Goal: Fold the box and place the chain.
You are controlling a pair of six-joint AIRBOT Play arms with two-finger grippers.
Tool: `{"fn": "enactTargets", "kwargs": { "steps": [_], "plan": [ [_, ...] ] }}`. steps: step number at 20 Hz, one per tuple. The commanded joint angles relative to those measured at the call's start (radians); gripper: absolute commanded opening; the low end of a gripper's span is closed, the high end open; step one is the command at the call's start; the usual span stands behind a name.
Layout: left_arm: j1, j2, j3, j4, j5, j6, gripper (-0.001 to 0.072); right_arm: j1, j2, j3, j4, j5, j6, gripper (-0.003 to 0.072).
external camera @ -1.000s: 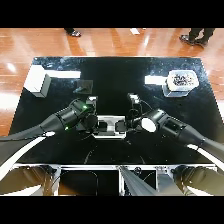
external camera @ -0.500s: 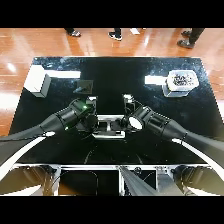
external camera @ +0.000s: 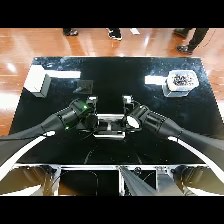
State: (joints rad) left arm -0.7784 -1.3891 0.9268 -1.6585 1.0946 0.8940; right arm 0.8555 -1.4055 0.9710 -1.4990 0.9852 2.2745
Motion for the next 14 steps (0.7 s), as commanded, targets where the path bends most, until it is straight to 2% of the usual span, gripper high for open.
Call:
{"fn": "enactTargets", "kwargs": {
  "steps": [1,14],
  "plan": [
    [-0.001,-0.002,0.001,0.000,0.001,0.000,0.0024,-0.001,-0.019,0.002,-0.001,0.002,-0.001,0.0286],
    [-0.001,-0.002,0.001,-0.003,0.001,0.000,0.0023,-0.008,-0.028,0.002,-0.022,0.006,0.000,0.0267]
  ]
}}
